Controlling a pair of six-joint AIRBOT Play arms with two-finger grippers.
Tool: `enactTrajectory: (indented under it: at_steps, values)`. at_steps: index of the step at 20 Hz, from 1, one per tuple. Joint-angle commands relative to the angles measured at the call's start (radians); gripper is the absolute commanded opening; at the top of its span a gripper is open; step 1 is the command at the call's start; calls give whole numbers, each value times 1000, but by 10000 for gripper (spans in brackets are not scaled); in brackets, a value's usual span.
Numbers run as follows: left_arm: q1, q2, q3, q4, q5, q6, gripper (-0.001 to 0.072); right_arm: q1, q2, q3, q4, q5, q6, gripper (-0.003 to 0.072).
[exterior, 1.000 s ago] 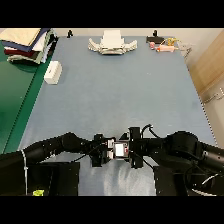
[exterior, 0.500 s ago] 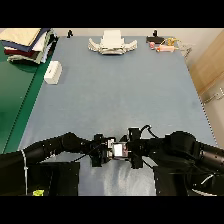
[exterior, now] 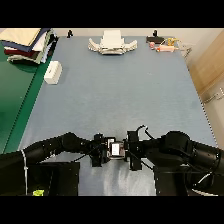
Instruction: Fold the box.
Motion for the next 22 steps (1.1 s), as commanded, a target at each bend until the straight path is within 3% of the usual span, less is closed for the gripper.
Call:
enactTrajectory:
  at_steps: [1,5,6,7,10,11,12,13,14,15,18,22]
  values:
    - [0,0,-1,0,0,0,462,0,-3,1,47,-29,0,286]
    - [0,0,-1,0,0,0,462,0,-2,1,62,-46,1,287]
    - [0,0,-1,0,0,0,461,0,-1,1,65,-46,2,316]
    - [0,0,-1,0,0,0,462,0,3,2,64,-46,16,402]
    - [0,0,-1,0,0,0,462,0,34,27,64,-54,109,421]
    - [0,0,-1,0,0,0,462,0,52,36,64,-56,161,402]
    - [0,0,-1,0,0,0,461,0,74,38,64,-56,213,334]
    - [0,0,-1,0,0,0,462,0,92,36,64,-60,241,166]
    - [0,0,-1,0,0,0,462,0,106,29,63,-60,274,44]
    - [0,0,-1,0,0,0,462,0,117,16,53,-55,319,4]
    - [0,0,-1,0,0,0,462,0,156,-59,64,23,480,3]
    - [0,0,-1,0,0,0,462,1,294,-261,180,389,645,3]
